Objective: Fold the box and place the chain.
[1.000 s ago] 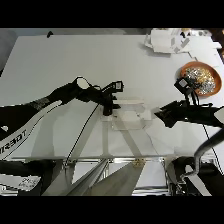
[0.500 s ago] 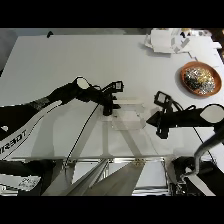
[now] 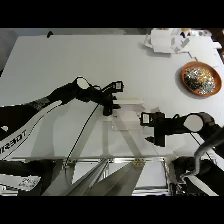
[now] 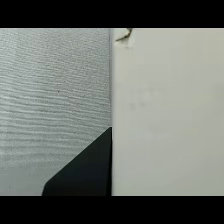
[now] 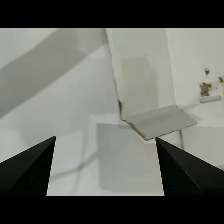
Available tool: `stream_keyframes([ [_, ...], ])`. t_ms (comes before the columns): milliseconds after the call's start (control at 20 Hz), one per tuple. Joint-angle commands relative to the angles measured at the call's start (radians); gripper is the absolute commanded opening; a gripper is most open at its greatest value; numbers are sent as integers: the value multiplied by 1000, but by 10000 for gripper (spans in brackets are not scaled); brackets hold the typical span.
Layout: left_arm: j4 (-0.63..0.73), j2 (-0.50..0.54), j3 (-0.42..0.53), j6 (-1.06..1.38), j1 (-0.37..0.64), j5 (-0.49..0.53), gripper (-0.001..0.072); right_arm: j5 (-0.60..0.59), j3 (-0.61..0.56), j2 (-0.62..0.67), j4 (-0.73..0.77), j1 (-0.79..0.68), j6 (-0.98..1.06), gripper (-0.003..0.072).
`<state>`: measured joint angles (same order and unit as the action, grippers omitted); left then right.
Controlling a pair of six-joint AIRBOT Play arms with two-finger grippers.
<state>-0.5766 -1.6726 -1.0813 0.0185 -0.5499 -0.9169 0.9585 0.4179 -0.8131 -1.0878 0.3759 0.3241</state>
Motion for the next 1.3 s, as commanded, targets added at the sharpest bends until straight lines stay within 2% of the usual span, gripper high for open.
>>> stream_keyframes([
  [0,0,-1,1,0,0,0,11,-240,-72,-1,-63,74,-20,690],
  [200,0,-1,1,0,0,0,11,-426,-102,-2,-49,181,-19,691],
  [350,0,-1,1,0,0,0,11,-481,-102,-3,-34,175,-20,691],
  [600,0,-1,1,0,0,0,11,-479,-99,-4,-27,75,-92,690],
  [850,0,-1,1,0,0,0,11,-466,-72,-4,88,3,-241,690],
  [1000,0,-1,1,0,-1,0,11,-385,-71,-4,147,-27,-304,689],
  [1150,0,-1,1,0,-1,0,11,-325,-76,33,81,-15,-283,687],
  [1250,0,-1,1,0,0,0,11,-322,-98,107,22,23,-169,687],
])
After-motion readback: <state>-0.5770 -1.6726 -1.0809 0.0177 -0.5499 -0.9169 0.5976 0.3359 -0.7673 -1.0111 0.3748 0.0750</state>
